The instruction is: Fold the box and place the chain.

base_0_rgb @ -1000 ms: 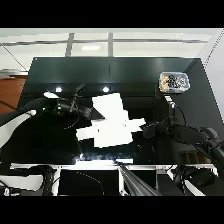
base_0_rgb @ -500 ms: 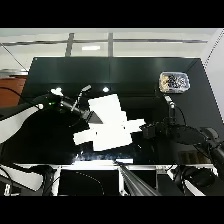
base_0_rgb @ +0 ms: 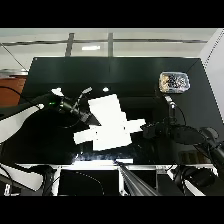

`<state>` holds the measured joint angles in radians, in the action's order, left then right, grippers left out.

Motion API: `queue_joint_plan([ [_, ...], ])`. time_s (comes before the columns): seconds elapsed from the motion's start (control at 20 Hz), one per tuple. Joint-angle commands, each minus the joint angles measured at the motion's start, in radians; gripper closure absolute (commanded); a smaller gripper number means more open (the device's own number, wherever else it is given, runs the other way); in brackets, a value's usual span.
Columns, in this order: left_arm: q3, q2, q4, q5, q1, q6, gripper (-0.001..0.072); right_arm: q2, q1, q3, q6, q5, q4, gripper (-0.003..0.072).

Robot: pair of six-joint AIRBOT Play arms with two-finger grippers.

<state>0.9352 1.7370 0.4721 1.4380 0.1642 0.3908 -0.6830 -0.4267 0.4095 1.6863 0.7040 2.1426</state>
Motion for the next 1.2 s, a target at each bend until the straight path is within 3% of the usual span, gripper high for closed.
queue_joint_plan([
  [0.0, 0.002, 0.0, 0.008, -0.03, -0.005, -0.006, 0.0476, 0.0, 0.0, -0.001, -0.004, 0.001, -0.004, 0.0664],
  [0.25, 0.003, 0.0, -0.018, -0.05, -0.005, -0.006, 0.049, 0.0, 0.0, -0.001, -0.004, 0.026, -0.026, 0.0664],
  [0.3, 0.003, 0.0, -0.032, -0.051, -0.005, -0.006, 0.0538, 0.0, 0.0, -0.001, -0.004, 0.029, -0.03, 0.0664],
  [0.35, 0.003, 0.0, -0.043, -0.05, -0.005, -0.018, 0.0665, 0.0, 0.0, -0.001, -0.004, 0.029, -0.033, 0.0664],
  [0.5, 0.003, 0.0, -0.043, -0.034, -0.005, -0.041, 0.0682, 0.0, 0.0, 0.0, -0.024, 0.029, -0.051, 0.0632],
  [0.55, 0.003, 0.0, -0.042, -0.034, -0.005, -0.041, 0.0682, 0.0, 0.001, 0.0, -0.036, 0.027, -0.056, 0.0343],
  [0.6, 0.003, 0.0, -0.043, -0.029, -0.005, -0.041, 0.0683, 0.0, 0.001, 0.001, -0.047, 0.023, -0.069, -0.0007],
  [0.85, 0.002, -0.057, 0.001, -0.04, 0.0, -0.04, 0.0687, 0.0, 0.043, 0.113, -0.087, 0.111, -0.35, -0.0015],
  [0.95, 0.0, -0.136, 0.063, -0.092, 0.016, -0.039, 0.0687, 0.0, 0.079, 0.172, -0.086, 0.169, -0.566, -0.0015],
  [1.15, -0.034, -0.344, 0.11, -0.272, 0.103, -0.109, 0.0688, 0.0, 0.103, 0.183, -0.086, 0.155, -0.907, -0.0015],
])
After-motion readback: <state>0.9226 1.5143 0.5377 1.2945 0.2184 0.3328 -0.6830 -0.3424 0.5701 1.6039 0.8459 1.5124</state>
